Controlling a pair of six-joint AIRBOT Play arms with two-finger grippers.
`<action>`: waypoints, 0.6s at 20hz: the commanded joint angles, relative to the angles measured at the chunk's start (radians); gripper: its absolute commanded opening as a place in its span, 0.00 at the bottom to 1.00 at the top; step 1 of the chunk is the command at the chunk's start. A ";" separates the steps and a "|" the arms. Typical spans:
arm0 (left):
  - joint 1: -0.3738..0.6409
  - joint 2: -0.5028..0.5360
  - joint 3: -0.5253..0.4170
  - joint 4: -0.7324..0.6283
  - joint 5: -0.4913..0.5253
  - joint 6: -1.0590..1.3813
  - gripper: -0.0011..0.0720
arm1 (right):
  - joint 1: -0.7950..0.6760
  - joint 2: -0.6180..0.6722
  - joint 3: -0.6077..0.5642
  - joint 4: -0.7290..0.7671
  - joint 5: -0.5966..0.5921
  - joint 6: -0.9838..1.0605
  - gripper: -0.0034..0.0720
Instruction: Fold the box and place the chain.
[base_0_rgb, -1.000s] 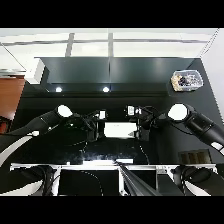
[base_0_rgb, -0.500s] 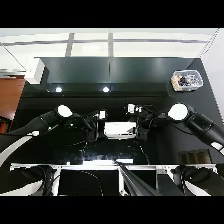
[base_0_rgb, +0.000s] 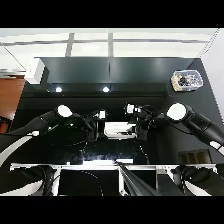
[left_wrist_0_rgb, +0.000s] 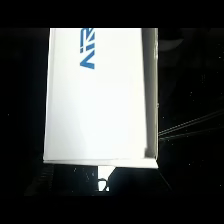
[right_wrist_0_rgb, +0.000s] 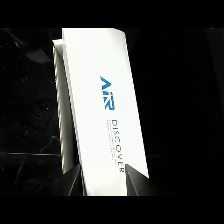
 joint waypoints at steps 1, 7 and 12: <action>0.000 -0.001 0.000 0.001 0.000 0.001 0.60 | 0.001 -0.002 -0.001 -0.001 0.005 0.000 0.45; 0.000 -0.001 0.000 0.000 0.000 0.001 0.60 | 0.006 -0.004 -0.001 -0.003 0.005 0.000 0.45; 0.000 -0.001 0.000 0.000 0.000 0.001 0.60 | 0.012 -0.005 -0.001 -0.007 0.009 0.001 0.46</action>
